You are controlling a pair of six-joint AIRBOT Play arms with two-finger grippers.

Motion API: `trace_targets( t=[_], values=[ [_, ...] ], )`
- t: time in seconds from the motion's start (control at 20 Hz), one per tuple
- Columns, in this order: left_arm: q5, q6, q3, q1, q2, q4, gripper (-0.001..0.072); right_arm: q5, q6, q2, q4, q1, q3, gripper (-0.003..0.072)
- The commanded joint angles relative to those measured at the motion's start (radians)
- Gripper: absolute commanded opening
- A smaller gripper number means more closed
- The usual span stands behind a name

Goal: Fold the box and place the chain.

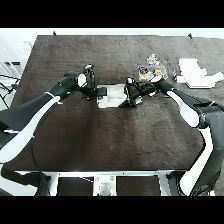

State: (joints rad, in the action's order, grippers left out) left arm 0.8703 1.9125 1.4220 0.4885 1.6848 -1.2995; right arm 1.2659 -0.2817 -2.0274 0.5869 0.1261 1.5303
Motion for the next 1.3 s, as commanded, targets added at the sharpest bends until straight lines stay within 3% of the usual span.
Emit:
trace_targets(
  t=[0.0, 0.55, 0.9, 1.25],
  values=[
    [0.048, 0.026, 0.037, 0.014, 0.023, -0.003, 0.0348, -0.001, 0.0, 0.0, -0.001, 0.001, 0.0, 0.0584],
    [0.09, 0.07, 0.056, 0.014, 0.071, 0.001, 0.0348, -0.001, 0.0, 0.0, -0.001, 0.001, 0.0, 0.0583],
    [0.251, 0.072, 0.282, 0.013, 0.179, -0.039, 0.0347, -0.001, 0.0, 0.0, -0.002, 0.001, 0.0, 0.0584],
    [0.304, 0.077, 0.299, 0.012, 0.198, -0.056, 0.0347, -0.001, 0.0, 0.0, -0.002, 0.001, 0.0, 0.0583]
  ],
)
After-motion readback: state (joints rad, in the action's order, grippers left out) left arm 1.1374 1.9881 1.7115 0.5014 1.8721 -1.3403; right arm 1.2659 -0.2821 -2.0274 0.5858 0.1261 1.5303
